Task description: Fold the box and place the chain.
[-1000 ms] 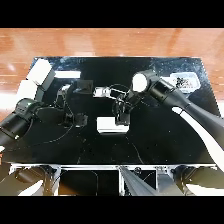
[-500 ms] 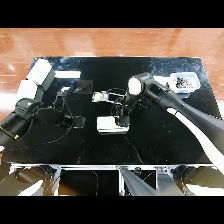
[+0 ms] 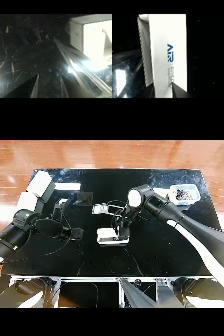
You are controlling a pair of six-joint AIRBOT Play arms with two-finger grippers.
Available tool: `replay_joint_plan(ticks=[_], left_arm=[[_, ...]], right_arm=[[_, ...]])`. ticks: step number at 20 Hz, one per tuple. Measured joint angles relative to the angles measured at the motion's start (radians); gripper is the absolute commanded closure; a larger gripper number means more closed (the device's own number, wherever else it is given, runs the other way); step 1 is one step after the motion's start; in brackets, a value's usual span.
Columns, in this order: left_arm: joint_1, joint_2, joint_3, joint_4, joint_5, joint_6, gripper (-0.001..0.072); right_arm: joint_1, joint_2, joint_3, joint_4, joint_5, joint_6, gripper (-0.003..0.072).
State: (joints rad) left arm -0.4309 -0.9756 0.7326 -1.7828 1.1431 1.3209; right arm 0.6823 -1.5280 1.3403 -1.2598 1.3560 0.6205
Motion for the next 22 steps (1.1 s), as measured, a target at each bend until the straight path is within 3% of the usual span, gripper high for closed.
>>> replay_joint_plan(ticks=[4, 6, 22], left_arm=[[0.0, 0.0, 0.0, 0.001, 0.0, 0.0, 0.0321], [0.0, 0.0, 0.0, 0.001, 0.0, 0.0, 0.0322], [0.0, 0.0, 0.0, -0.009, -0.012, -0.001, 0.0322]], right_arm=[[0.0, 0.0, -0.001, 0.003, 0.018, 0.014, 0.0424], [0.0, 0.0, -0.002, 0.003, 0.026, 0.023, 0.0349], [0.005, 0.0, -0.034, 0.009, 0.01, 0.039, 0.035]])
